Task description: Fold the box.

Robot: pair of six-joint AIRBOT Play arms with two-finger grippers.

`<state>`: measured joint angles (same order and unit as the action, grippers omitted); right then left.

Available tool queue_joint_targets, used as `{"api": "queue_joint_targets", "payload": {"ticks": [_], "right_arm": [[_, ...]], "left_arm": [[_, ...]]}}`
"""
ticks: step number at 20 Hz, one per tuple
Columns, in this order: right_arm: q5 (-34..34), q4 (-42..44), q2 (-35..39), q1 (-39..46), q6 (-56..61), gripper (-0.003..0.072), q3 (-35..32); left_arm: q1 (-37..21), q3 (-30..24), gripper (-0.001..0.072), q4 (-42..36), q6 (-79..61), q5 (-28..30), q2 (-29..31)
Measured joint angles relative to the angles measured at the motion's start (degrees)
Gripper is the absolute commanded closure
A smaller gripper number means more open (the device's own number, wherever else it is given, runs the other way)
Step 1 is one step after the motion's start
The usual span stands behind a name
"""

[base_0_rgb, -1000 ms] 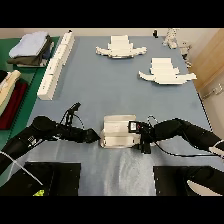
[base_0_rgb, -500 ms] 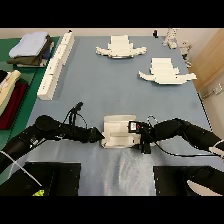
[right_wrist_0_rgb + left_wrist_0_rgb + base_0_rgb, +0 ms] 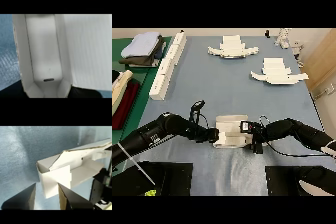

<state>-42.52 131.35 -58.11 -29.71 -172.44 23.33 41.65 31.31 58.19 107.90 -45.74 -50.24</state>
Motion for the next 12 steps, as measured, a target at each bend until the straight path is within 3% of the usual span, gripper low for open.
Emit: {"api": "queue_joint_targets", "payload": {"ticks": [7, 12], "right_arm": [[0.0, 0.0, 0.0, 0.0, 0.0, 0.0091, 0.0], [0.0, 0.0, 0.0, 0.0, 0.0, 0.009, 0.0]], "left_arm": [[7.5, 10.2, 0.0306, 12.7, 16.9, -7.5, -9.5], [10.4, 15.7, 0.0306, 17.2, 23.8, -12.8, -15.6]]}}
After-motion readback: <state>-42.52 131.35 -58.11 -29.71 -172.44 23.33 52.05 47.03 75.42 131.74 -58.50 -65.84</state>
